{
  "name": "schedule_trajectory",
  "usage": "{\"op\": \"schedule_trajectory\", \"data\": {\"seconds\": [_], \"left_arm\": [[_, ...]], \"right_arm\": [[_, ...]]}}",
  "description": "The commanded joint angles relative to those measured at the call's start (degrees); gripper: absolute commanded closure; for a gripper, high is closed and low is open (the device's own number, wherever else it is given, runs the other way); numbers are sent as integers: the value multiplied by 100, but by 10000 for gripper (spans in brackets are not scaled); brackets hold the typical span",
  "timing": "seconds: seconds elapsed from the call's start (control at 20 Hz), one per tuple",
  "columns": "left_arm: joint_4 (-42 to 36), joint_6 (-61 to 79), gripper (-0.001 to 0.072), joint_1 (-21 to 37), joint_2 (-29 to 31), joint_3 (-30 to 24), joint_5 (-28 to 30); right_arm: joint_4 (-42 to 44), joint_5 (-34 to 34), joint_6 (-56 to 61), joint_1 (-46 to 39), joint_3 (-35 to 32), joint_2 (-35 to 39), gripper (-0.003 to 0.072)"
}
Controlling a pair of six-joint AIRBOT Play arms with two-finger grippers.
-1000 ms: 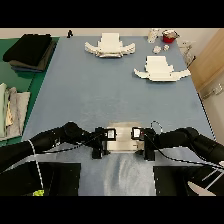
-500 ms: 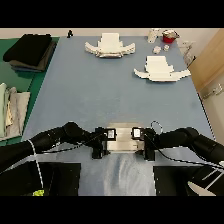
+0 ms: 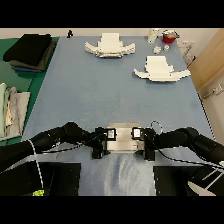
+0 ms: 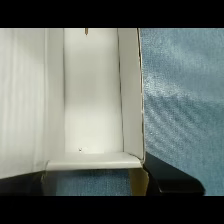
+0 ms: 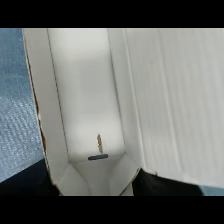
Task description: Fold the box.
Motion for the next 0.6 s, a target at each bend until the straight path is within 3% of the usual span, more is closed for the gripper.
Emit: {"op": "schedule_trajectory", "data": {"seconds": [0.0, 0.05, 0.1, 0.15, 0.2, 0.35, 0.55], "left_arm": [[2, 0, 201, 0, 7, -2, -2], [2, 0, 201, 0, 7, -2, -2], [2, 0, 201, 0, 7, -2, -2], [2, 0, 201, 0, 7, -2, -2], [2, 0, 201, 0, 7, -2, -2], [2, 0, 201, 0, 7, -2, -2], [2, 0, 201, 0, 7, -2, -2]], "right_arm": [[4, -2, 2, 4, -2, 4, 182], [4, -17, 4, 4, -2, 4, 182], [11, -20, 9, 4, 0, 4, 132], [4, -22, 26, 4, 0, 13, -8], [-50, -35, 68, 4, 2, 46, -29], [-654, -267, 586, 4, 15, 361, -29], [-1971, -1384, 2111, 4, 343, 984, -29]]}}
